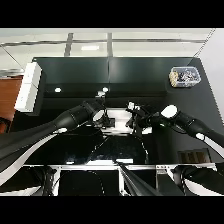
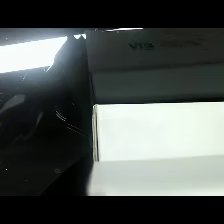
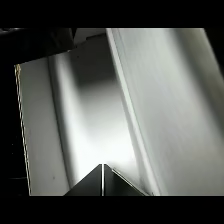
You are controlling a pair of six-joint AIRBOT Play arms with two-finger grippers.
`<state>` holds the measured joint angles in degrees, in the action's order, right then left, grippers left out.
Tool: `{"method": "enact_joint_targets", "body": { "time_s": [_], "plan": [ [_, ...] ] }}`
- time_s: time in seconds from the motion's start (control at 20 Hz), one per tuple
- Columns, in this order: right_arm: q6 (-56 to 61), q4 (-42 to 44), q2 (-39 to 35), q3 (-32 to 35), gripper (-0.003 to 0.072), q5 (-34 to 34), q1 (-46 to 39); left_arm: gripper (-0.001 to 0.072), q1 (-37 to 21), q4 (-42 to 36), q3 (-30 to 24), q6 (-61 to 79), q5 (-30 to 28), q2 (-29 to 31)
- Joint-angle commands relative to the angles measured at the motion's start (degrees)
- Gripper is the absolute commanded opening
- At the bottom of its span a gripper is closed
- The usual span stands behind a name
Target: Fold the box and place the chain.
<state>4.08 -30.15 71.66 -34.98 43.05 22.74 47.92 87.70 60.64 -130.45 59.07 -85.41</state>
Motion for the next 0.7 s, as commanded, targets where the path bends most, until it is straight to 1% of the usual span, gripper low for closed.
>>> {"method": "enact_joint_targets", "body": {
  "time_s": [0.0, 0.05, 0.15, 0.2, 0.25, 0.3, 0.4, 0.45, 0.55, 0.65],
  "plan": [
    [17.97, -7.93, -2.64, -1.86, 0.0020, 4.20, -1.75, 0.0028, -0.04, 0.33, -0.02, -0.04, -0.63, -0.02],
    [26.23, -13.14, -4.81, -3.91, 0.0020, 8.46, -3.63, 0.0028, -0.04, 0.33, -0.02, -0.04, -0.61, -0.02],
    [44.74, -23.39, -10.16, -7.69, 0.0020, 16.92, -10.19, 0.0028, -0.02, 0.31, -0.02, -0.04, -0.52, -0.02],
    [53.07, -28.11, -12.94, -7.76, 0.0020, 18.23, -14.93, 0.0028, -0.02, 0.31, -0.02, -0.04, -0.46, -0.02],
    [58.86, -32.09, -14.60, -7.37, 0.0020, 18.91, -19.89, 0.0028, -0.02, 0.31, -0.02, -0.02, -0.35, -0.02],
    [63.41, -33.81, -15.34, -6.19, 0.0020, 18.80, -25.42, 0.0029, -0.02, 0.31, -0.02, -0.04, -0.28, -0.02],
    [69.31, -30.21, -15.02, -1.38, 0.0020, 16.81, -34.21, 0.0028, -0.02, 0.31, -0.02, -0.04, -0.37, -0.02],
    [69.48, -26.75, -14.67, 1.68, 0.0020, 16.70, -37.00, 0.0028, -0.02, 0.31, -0.02, -0.04, -0.37, -0.02],
    [69.31, -22.05, -13.05, 6.25, 0.0020, 19.63, -38.25, 0.0029, -0.02, 0.31, -0.02, -0.04, -0.33, -0.02],
    [68.67, -20.48, -10.71, 8.87, 0.0020, 20.96, -35.32, 0.0028, -0.02, 0.28, -0.02, -0.02, -0.31, -0.02]
  ]
}}
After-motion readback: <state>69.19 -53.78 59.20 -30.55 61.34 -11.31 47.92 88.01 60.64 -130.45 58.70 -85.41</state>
